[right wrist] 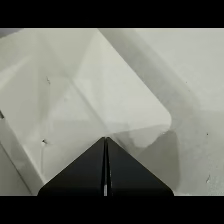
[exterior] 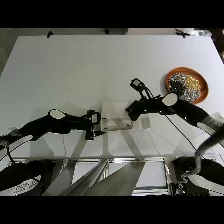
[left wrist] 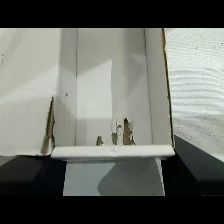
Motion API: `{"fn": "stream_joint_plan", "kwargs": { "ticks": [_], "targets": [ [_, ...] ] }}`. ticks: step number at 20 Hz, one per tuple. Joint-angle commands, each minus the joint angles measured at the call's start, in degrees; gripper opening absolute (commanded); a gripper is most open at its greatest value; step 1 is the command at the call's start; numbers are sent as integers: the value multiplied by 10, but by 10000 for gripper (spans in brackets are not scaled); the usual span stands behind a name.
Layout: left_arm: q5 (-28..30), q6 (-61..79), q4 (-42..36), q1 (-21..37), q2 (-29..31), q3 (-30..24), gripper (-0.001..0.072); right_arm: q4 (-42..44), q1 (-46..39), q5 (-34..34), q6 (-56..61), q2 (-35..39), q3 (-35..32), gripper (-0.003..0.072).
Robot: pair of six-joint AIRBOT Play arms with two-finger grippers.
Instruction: Fold the box and place the chain.
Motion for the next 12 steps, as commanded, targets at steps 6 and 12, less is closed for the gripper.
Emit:
{"fn": "stream_joint_plan", "kwargs": {
  "ticks": [6, 12],
  "targets": [
    [1, 0, 0, 1, 0, 0, 112, -12, 0, 44, 13, 52, 27, 10],
    [1, 0, 0, 1, 0, 0, 112, -287, 0, 224, 77, 148, 28, 9]
  ]
}}
